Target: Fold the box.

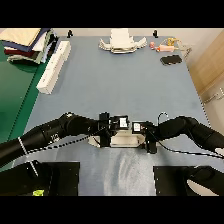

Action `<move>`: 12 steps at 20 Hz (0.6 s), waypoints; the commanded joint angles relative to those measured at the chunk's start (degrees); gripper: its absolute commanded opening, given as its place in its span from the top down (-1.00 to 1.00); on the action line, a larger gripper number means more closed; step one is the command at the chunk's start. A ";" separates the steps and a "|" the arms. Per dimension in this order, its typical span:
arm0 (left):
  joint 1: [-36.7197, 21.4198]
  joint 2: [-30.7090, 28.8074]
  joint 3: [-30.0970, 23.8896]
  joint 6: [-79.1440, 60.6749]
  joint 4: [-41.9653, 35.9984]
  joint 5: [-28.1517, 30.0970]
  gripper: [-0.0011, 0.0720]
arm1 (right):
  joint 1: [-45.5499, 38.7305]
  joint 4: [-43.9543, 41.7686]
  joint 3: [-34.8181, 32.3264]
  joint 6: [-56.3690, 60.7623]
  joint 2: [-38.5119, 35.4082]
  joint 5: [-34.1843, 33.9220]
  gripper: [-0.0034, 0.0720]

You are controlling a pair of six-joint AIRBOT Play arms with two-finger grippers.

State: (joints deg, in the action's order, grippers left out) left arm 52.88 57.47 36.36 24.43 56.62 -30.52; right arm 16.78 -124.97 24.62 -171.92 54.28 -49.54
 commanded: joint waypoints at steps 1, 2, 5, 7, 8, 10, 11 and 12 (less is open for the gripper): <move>-0.07 -0.04 0.07 0.04 0.00 0.04 0.93 | 0.00 -0.33 0.07 0.00 0.48 1.18 -0.31; -0.07 -0.04 0.07 0.04 0.00 0.04 0.93 | 0.02 -0.33 0.07 0.00 1.03 1.29 -0.32; -0.07 -0.04 0.07 0.04 0.00 0.09 0.93 | 0.02 -0.39 0.07 0.00 2.97 1.03 -0.31; -0.07 -0.02 0.07 0.04 0.00 0.09 0.93 | 0.02 -0.39 0.07 0.00 4.07 1.01 -0.32; -0.07 -0.02 0.07 0.04 0.00 0.09 0.93 | 0.02 -0.39 0.07 0.00 4.44 1.01 -0.32; -0.07 -0.02 0.07 0.04 0.00 0.07 0.93 | 0.02 -0.37 0.07 0.00 4.57 1.03 -0.31; -0.07 -0.02 0.07 0.04 0.00 0.09 0.93 | 0.02 -0.37 0.07 0.00 4.57 0.98 -0.32; -0.07 -0.04 0.07 0.04 0.00 0.04 0.93 | 0.02 -0.37 0.07 0.00 4.57 0.85 -0.32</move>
State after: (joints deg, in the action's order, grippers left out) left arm 52.88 57.49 36.36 24.47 56.64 -30.39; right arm 16.75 -125.58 24.73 -172.09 58.39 -48.45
